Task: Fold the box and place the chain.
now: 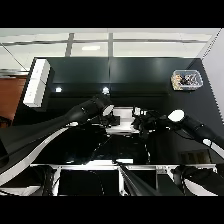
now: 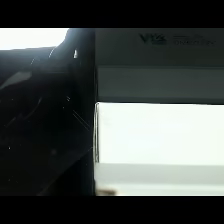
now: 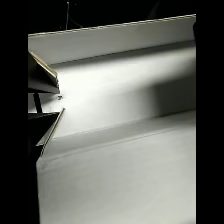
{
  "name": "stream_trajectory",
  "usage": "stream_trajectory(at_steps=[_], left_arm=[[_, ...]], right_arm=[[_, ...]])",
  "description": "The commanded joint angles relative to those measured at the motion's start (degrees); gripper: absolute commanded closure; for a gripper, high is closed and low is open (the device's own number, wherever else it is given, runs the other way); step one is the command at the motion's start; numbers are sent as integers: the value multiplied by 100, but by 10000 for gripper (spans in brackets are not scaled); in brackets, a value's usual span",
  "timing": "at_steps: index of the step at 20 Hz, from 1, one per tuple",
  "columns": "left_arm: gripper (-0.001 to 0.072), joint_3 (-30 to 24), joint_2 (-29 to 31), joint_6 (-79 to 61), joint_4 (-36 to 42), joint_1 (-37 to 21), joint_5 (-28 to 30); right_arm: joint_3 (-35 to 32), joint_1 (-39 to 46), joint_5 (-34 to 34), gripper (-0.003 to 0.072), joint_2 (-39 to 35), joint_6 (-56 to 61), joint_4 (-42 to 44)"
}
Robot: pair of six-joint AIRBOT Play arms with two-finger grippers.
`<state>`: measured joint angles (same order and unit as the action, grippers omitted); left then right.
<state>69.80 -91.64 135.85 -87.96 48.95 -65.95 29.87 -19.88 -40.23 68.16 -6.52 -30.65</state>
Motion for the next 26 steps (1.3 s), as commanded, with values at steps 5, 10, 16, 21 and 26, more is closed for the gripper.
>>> stream_trajectory(at_steps=[5, 10, 16, 21, 26], left_arm=[[685, 4, -2, 0, 17, -2, 31], [685, 4, -2, 0, 37, -4, 22], [685, 4, -2, 0, 37, -9, -57], [685, 4, -2, 2, 39, -11, -72], [684, 4, -2, 0, 37, -11, -72]], right_arm=[[0, -59, 195, 474, 63, 238, 114], [24, 24, 146, 673, 13, 1790, -114], [619, 1552, -1602, 673, -890, 5069, -1864], [151, 3679, -957, 673, -1176, 8043, -2398], [-448, 3276, -1364, 674, -660, 8174, -2028]])
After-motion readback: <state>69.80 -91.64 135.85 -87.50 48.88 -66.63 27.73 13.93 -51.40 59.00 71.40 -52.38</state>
